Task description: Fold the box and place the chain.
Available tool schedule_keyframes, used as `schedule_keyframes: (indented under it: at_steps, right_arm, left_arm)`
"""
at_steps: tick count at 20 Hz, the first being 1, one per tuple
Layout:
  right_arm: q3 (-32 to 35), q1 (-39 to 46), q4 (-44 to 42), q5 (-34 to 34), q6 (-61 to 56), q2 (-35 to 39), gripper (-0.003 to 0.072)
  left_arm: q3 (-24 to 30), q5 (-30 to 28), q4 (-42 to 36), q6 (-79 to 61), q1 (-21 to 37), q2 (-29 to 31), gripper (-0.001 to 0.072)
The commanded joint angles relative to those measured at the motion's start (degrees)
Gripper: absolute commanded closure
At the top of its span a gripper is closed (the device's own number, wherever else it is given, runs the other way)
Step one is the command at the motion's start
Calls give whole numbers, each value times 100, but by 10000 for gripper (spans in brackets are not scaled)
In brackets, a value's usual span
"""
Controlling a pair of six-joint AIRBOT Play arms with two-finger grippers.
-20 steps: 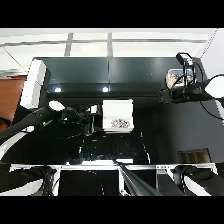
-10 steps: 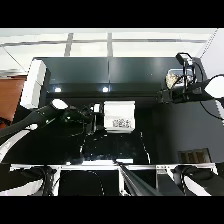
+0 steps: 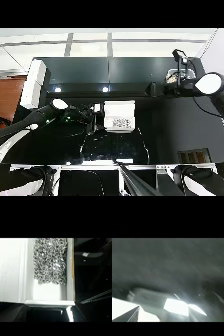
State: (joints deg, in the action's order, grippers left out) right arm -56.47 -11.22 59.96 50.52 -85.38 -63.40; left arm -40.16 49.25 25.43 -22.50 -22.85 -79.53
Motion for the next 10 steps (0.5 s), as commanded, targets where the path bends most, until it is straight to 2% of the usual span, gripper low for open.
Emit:
schedule_keyframes:
  at_steps: [1, 4, 6, 10]
  right_arm:
    - [-111, -2, -1709, -1198, 811, -977, 7]
    - [-216, -76, -2330, -597, 2402, -1834, 7]
    - [-229, -98, -2299, 63, 4017, -1847, 7]
    - [-514, -111, -2197, 1362, 6186, -1563, 8]
  left_arm:
    - [-4, 0, 7, 2, -4, -4, 424]
    - [-4, 0, 7, 2, -4, -4, 424]
    - [-4, 0, 7, 2, -4, -4, 424]
    - [-4, 0, 7, 2, -4, -4, 424]
